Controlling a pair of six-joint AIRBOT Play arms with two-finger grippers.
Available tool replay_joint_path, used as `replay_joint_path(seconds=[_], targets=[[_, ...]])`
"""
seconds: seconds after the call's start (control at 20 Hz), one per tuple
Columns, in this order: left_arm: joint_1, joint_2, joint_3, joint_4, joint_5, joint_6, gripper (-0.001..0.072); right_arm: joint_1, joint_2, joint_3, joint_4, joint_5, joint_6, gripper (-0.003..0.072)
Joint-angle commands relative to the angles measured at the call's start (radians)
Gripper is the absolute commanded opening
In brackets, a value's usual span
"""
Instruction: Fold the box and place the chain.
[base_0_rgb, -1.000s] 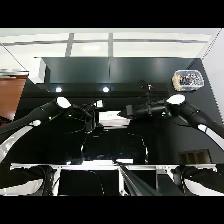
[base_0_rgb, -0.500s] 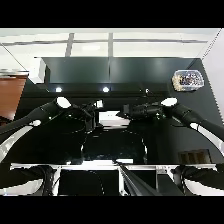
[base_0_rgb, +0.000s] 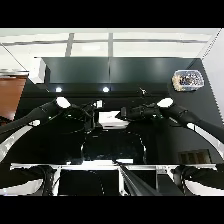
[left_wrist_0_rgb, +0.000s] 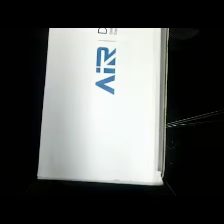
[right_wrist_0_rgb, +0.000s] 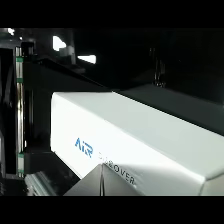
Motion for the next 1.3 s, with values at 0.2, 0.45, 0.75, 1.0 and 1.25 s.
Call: replay_joint_path(seconds=[0.2, 0.45, 0.75, 1.0, 1.25], targets=[[0.0, 0.0, 0.001, -0.003, 0.003, -0.002, 0.024, -0.111, 0.105, 0.121, -0.204, 0.195, -0.01, 0.0018], [0.003, 0.01, 0.001, -0.003, 0.004, -0.003, 0.0512, -0.327, 0.318, 0.121, -0.515, 0.254, 0.126, 0.0018], [0.007, 0.154, 0.002, -0.003, -0.076, -0.043, 0.072, -0.507, 0.397, 0.12, -0.687, 0.365, 0.187, 0.0018], [-0.056, 0.197, 0.049, -0.003, -0.122, -0.162, 0.0719, -0.518, 0.397, 0.092, -0.66, 0.316, 0.187, 0.0019], [-0.162, 0.045, 0.202, 0.011, -0.083, -0.255, 0.0713, -0.518, 0.397, 0.051, -0.645, 0.299, 0.187, 0.0019]])
